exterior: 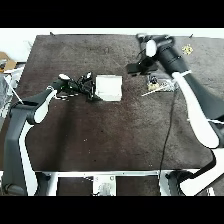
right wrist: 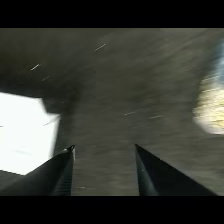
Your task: Fold the box and place the chain.
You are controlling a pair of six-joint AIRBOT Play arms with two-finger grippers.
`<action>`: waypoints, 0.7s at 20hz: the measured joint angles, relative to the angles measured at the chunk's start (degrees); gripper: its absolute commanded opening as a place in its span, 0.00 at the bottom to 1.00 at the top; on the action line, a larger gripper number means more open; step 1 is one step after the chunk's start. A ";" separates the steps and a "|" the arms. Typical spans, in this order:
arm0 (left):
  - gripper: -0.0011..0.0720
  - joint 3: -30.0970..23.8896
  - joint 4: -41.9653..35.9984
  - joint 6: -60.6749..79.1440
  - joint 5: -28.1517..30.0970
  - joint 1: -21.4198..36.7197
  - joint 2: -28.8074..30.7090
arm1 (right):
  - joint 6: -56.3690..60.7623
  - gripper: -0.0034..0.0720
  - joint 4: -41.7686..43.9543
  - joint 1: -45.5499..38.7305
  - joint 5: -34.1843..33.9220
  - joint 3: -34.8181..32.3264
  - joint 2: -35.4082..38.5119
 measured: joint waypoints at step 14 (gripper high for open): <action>0.66 0.00 0.00 0.00 -0.02 0.00 0.00 | -8.63 0.32 4.35 -17.90 -0.66 -0.26 -7.63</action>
